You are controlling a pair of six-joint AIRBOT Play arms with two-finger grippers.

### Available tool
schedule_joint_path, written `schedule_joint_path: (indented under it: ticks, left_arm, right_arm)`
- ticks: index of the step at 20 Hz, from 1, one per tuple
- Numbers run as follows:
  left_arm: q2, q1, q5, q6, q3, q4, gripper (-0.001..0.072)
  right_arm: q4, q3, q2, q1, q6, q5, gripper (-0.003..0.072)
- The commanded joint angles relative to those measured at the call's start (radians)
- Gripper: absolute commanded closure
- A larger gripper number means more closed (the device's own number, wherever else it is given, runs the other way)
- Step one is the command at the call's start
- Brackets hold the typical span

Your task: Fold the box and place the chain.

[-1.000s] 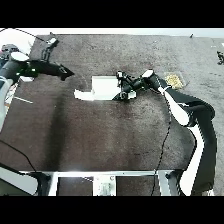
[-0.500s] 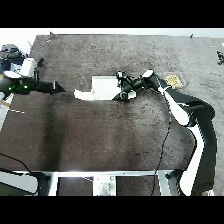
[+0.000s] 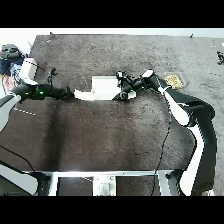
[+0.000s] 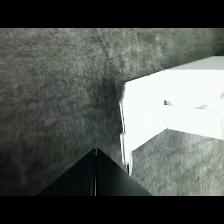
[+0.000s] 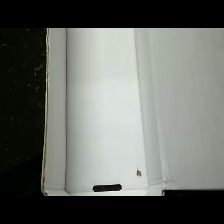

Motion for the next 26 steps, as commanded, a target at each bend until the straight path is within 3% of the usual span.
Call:
schedule_joint_path:
  ticks: [1,7,15,16,17,18,26]
  left_arm:
    - [-0.035,-0.04,0.038,0.011,-0.001,-0.058,0.0704]
    - [-0.035,-0.049,-0.048,0.166,0.003,-0.298,0.0699]
    - [-0.035,-0.118,-0.016,0.187,0.003,-0.331,0.0696]
    - [-0.035,-0.124,-0.013,0.187,0.004,-0.332,0.0631]
    - [-0.035,-0.133,-0.012,0.187,0.01,-0.33,0.0439]
    - [-0.035,-0.143,-0.011,0.187,0.02,-0.324,0.0409]
    - [-0.034,-0.211,-0.021,-0.042,0.136,-0.119,0.0409]
  right_arm:
    - [0.0,0.0,0.0,0.001,0.0,0.0,0.0274]
    - [0.0,0.0,0.0,0.001,0.0,0.0,0.0275]
    - [0.0,0.0,0.0,0.001,0.0,0.0,0.0274]
    - [0.0,0.0,0.0,0.001,0.0,0.0,0.0275]
    - [0.0,0.0,0.0,0.001,0.0,0.0,0.0274]
    - [0.0,0.0,0.0,0.001,0.0,0.0,0.0274]
    - [0.0,0.0,0.0,0.001,0.0,0.0,0.0274]
